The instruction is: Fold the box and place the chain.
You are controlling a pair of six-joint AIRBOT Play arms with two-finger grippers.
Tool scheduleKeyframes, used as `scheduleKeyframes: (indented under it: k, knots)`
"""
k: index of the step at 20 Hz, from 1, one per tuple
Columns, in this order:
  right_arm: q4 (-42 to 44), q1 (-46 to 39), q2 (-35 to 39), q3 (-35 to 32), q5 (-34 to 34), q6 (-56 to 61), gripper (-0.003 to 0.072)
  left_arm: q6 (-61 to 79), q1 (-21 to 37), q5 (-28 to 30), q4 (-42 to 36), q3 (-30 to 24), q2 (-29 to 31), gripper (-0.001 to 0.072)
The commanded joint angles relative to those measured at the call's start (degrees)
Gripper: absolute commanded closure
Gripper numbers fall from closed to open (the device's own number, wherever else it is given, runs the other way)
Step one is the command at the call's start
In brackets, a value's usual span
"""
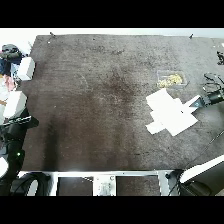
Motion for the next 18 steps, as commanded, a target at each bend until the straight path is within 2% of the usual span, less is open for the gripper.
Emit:
scheduleKeyframes:
  k: [1,4,6,9,12,14,18]
  knots:
    - [13.2,0.5,4.9,-7.5,0.2,1.3,0.0677,0.0,0.0,0.0,0.0,0.0,0.0,0.0696]
    - [18.9,4.4,12.0,-19.6,0.0,1.3,0.0677,0.0,0.0,0.0,0.0,0.0,0.0,0.0696]
    - [21.7,8.9,17.5,-28.5,-3.3,1.3,0.0677,0.0,0.0,0.0,0.0,0.0,0.0,0.0696]
    - [31.7,17.1,24.5,-41.1,-16.3,1.4,0.0677,0.0,0.0,0.0,0.0,0.0,0.0,0.0696]
    - [40.7,27.6,28.3,-49.3,-29.8,1.6,0.0677,0.0,0.0,0.0,0.0,0.0,0.0,0.0696]
    - [45.9,34.9,28.6,-51.3,-38.8,2.2,0.0677,0.0,0.0,0.0,0.0,0.0,0.0,0.0696]
    - [46.7,47.8,28.6,-51.6,-59.1,6.1,0.0678,0.0,0.0,-0.1,0.0,0.0,0.0,0.0696]
